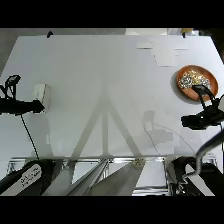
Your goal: Fold the box and place the chain.
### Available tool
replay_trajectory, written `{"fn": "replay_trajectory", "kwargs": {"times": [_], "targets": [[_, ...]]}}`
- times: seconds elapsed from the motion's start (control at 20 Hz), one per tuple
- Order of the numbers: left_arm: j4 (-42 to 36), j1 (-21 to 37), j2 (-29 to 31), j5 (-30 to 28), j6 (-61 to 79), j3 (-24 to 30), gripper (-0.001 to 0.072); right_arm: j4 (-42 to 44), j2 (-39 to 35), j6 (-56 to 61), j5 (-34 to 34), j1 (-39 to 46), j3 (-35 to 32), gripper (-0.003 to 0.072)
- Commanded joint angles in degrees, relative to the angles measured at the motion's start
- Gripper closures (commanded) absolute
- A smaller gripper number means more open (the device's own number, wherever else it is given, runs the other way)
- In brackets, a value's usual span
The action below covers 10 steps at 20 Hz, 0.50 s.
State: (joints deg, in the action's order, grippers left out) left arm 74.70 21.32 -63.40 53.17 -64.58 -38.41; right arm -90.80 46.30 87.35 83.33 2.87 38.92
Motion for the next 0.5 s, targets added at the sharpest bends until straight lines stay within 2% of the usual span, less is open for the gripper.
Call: {"fn": "replay_trajectory", "kwargs": {"times": [0.0,0.2,0.45], "targets": [[1.07,0.02,0.59,1.36,-0.07,-0.04,0.001,0.0,-0.04,0.0,0.0,0.04,0.04,0.0673],[1.18,0.0,5.81,3.56,-1.51,-0.04,0.0013,0.0,-0.04,0.0,0.04,0.04,0.04,0.0673],[0.7,-0.57,18.49,6.01,-1.55,-0.04,0.0015,0.0,-0.04,0.0,0.02,0.04,0.04,0.0673]]}}
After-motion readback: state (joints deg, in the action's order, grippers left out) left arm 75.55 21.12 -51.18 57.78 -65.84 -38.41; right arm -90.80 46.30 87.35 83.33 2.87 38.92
